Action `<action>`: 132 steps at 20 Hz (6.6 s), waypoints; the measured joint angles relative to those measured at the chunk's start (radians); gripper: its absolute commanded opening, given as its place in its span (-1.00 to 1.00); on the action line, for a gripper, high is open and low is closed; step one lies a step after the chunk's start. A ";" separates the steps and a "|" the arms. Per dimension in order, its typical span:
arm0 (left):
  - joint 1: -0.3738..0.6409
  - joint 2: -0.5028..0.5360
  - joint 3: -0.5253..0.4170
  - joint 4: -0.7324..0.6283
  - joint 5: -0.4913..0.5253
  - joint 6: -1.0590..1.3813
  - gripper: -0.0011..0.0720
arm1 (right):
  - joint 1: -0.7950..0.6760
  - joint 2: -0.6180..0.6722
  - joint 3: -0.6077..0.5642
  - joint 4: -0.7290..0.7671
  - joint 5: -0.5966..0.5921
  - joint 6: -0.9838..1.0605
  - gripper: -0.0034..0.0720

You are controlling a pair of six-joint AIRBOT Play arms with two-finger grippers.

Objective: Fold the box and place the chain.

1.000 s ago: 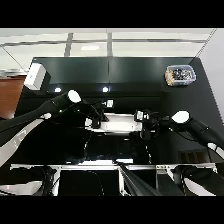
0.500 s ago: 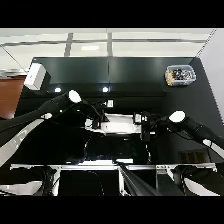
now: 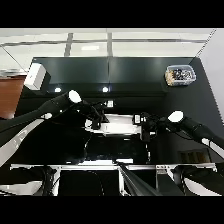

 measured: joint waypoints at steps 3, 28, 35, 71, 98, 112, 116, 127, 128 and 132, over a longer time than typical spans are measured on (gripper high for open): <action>0.000 0.000 0.000 0.000 0.000 -0.001 -0.90 | 0.000 -0.010 0.010 -0.016 -0.001 0.029 0.94; 0.000 0.000 0.000 0.000 -0.002 -0.001 -0.90 | 0.027 -0.026 0.024 -0.085 -0.019 0.097 0.94; 0.000 0.000 0.000 0.000 -0.001 -0.001 -0.90 | 0.015 -0.026 0.024 -0.082 -0.007 0.096 0.94; 0.091 0.251 -0.054 -0.115 -0.329 -0.414 -0.90 | 0.008 -0.026 0.025 -0.077 0.018 0.082 0.15; 0.208 0.333 -0.114 -0.053 0.073 -0.632 -0.90 | 0.008 -0.026 0.025 -0.077 0.019 0.082 0.15; 0.101 0.343 -0.320 -0.045 0.078 0.076 0.99 | 0.008 -0.026 0.025 -0.077 0.019 0.081 0.15; 0.055 0.314 -0.313 -0.017 0.106 0.102 0.97 | 0.008 -0.026 0.025 -0.077 0.019 0.081 0.15; 0.008 0.301 -0.310 -0.118 0.157 0.113 -0.37 | 0.008 -0.026 0.025 -0.077 0.018 0.080 0.15; 0.007 0.301 -0.310 -0.134 0.157 0.114 -0.37 | 0.008 -0.026 0.025 -0.077 0.018 0.080 0.15; 0.006 0.293 -0.310 -0.200 0.157 0.116 -0.37 | 0.008 -0.026 0.025 -0.077 0.018 0.081 0.15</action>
